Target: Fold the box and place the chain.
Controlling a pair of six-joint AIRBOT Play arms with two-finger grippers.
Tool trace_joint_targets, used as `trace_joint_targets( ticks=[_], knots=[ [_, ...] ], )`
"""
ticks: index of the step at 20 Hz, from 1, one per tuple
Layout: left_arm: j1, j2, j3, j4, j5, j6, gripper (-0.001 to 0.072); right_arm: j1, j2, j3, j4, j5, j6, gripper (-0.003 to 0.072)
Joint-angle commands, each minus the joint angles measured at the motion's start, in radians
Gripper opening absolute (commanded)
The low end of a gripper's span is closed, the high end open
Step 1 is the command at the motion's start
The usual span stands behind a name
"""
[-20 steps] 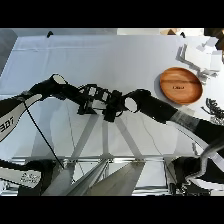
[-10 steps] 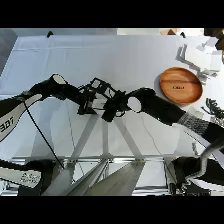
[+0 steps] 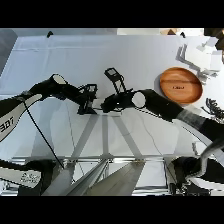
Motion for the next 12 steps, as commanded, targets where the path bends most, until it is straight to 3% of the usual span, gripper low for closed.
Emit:
trace_joint_targets(
  ticks=[1, 8, 12],
  knots=[
    [0.000, 0.000, 0.000, 0.000, 0.000, 0.000, 0.0175, -0.006, -0.068, -0.012, 0.066, 0.026, 0.008, 0.0007],
    [0.000, 0.000, 0.000, 0.000, 0.000, 0.000, 0.0175, 0.005, -0.098, -0.011, 0.052, 0.060, 0.005, 0.0006],
    [0.000, 0.000, 0.000, 0.000, 0.000, 0.000, 0.0175, -0.005, -0.007, -0.010, -0.026, 0.030, 0.006, 0.0006]
  ],
)
